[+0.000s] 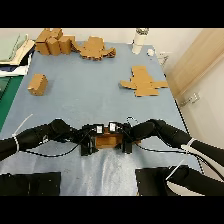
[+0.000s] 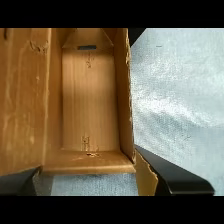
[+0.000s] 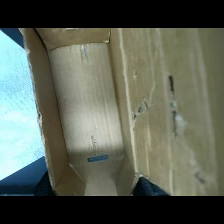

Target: Fold the box.

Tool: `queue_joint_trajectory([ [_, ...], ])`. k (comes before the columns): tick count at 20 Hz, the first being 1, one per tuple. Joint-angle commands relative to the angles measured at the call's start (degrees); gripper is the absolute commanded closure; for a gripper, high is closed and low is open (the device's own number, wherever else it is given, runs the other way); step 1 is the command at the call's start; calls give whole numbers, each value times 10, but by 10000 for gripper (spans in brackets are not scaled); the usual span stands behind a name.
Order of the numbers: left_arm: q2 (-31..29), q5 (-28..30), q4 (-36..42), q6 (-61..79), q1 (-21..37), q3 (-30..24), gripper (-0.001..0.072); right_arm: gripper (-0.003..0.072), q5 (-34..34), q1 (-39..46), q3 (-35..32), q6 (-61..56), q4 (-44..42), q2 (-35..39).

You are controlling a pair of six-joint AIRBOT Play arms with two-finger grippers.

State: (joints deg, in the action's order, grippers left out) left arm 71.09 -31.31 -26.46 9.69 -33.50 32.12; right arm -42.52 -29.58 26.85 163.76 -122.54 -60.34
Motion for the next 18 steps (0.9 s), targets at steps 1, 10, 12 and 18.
queue_joint_trajectory([
  [1,11,11,-1,-18,-9,3,19,180,0,0,0,0,0,0],
  [10,14,12,-1,-16,-9,4,236,180,0,0,0,0,0,0],
  [12,14,12,-1,-16,-9,4,236,180,0,0,0,0,0,0],
  [18,14,12,-1,-16,-9,4,236,180,0,0,0,0,0,0],
])
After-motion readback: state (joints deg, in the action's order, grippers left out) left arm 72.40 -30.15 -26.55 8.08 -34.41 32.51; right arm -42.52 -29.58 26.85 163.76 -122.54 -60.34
